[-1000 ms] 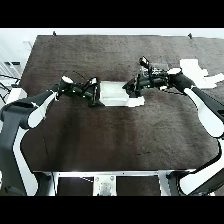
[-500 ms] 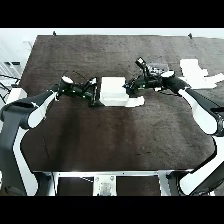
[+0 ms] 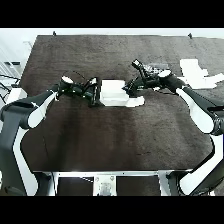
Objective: Fold the box and place the chain.
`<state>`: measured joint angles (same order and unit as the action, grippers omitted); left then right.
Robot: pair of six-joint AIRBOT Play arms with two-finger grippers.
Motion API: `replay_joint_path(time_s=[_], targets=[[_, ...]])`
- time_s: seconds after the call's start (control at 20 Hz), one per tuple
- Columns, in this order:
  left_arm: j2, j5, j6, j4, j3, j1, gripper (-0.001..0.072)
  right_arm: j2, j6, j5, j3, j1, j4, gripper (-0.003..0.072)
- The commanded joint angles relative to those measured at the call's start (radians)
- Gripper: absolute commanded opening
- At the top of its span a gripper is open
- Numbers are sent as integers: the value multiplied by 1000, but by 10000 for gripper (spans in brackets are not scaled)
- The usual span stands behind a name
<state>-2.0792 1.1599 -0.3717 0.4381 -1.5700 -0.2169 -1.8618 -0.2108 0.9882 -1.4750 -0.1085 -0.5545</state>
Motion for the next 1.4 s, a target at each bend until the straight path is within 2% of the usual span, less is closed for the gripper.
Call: replay_joint_path(time_s=[0.0,0.05,0.15,0.2,0.35,0.45,0.7,0.85,1.1,1.2,1.35], targets=[[0,1,0,2,-1,0,407,56,39,53,-19,13,-16,88],[0,1,0,2,-1,0,407,87,39,83,-19,23,-56,164],[0,0,0,2,-1,0,407,135,39,123,-19,42,-192,506],[0,0,0,2,-1,0,407,149,39,139,-19,53,-253,535],[0,0,0,2,-1,0,407,154,39,203,-18,71,-359,537],[0,0,0,2,-1,0,407,153,74,227,-5,63,-413,630],[0,0,0,3,-1,0,407,147,222,192,68,26,-418,630],[0,0,0,2,-1,0,407,145,223,98,97,-4,-415,630],[0,0,0,2,-1,0,407,118,223,58,97,-56,-414,629],[0,0,0,2,-1,0,407,111,214,58,97,-67,-410,570],[0,0,0,2,-1,0,407,110,212,59,97,-71,-363,402]])
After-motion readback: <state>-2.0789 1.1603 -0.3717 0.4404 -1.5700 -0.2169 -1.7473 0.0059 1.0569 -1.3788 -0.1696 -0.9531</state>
